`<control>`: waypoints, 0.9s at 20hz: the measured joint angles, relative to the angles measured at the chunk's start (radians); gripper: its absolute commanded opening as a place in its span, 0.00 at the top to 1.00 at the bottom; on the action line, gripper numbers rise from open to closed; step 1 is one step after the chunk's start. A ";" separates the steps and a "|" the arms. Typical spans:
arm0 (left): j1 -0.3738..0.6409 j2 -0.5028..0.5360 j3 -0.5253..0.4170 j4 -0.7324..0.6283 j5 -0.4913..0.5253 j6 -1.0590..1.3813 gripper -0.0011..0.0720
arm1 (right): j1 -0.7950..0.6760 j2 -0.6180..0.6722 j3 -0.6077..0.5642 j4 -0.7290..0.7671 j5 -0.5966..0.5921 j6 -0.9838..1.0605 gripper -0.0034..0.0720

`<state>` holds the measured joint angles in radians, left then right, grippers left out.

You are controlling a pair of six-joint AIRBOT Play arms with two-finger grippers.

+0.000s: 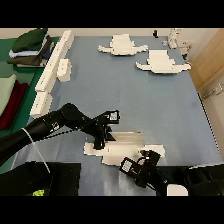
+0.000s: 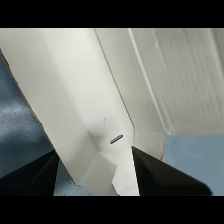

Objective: Fold the box.

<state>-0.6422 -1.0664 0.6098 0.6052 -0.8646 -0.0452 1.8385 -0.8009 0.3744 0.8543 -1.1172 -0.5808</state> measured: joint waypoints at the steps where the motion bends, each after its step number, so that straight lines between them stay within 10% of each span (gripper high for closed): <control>1: 0.000 0.000 0.000 0.000 0.001 0.000 0.96 | -0.002 0.011 0.002 -0.010 -0.018 0.009 0.01; 18: 0.000 0.000 0.000 0.000 0.000 0.000 0.96 | -0.209 0.364 -0.050 0.142 0.004 -0.312 0.00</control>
<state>-0.6422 -1.0664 0.6098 0.6052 -0.8642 -0.0452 1.6295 -0.4370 0.3241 0.9962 -1.1133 -0.8932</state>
